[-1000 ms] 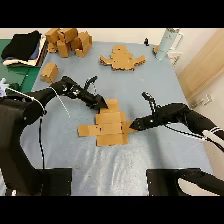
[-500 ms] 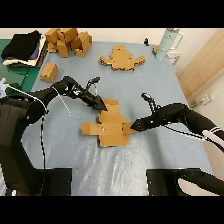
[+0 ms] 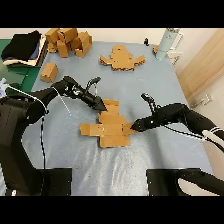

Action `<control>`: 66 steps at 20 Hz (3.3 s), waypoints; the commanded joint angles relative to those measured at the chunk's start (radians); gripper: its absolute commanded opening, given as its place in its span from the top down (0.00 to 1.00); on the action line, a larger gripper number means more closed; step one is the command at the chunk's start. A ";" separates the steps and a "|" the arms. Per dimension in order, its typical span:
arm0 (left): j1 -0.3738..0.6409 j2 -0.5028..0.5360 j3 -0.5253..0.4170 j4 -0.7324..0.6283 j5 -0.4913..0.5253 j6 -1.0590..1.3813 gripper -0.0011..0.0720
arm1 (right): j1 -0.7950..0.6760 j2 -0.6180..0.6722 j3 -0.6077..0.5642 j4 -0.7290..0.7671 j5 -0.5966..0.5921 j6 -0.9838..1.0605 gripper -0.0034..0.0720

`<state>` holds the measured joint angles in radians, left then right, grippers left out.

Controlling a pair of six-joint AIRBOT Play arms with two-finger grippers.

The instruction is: Fold the box.

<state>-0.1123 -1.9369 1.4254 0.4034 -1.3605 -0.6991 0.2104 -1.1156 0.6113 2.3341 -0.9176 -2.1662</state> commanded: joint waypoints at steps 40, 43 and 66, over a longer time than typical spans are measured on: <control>-0.262 0.571 -0.589 -0.246 0.573 0.891 0.97 | -0.227 -0.007 0.222 -0.187 0.120 0.258 0.65; -0.262 0.571 -0.589 -0.246 0.575 0.891 0.97 | -0.227 -0.007 0.222 -0.187 0.121 0.257 0.65; -0.263 0.556 -0.589 -0.039 0.607 0.851 0.60 | -0.227 -0.007 0.222 -0.187 0.121 0.254 0.65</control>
<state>-0.3752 -1.3716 0.8368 0.3393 -0.7719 0.1627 -0.0174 -1.1221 0.8337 2.1464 -0.7967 -1.9121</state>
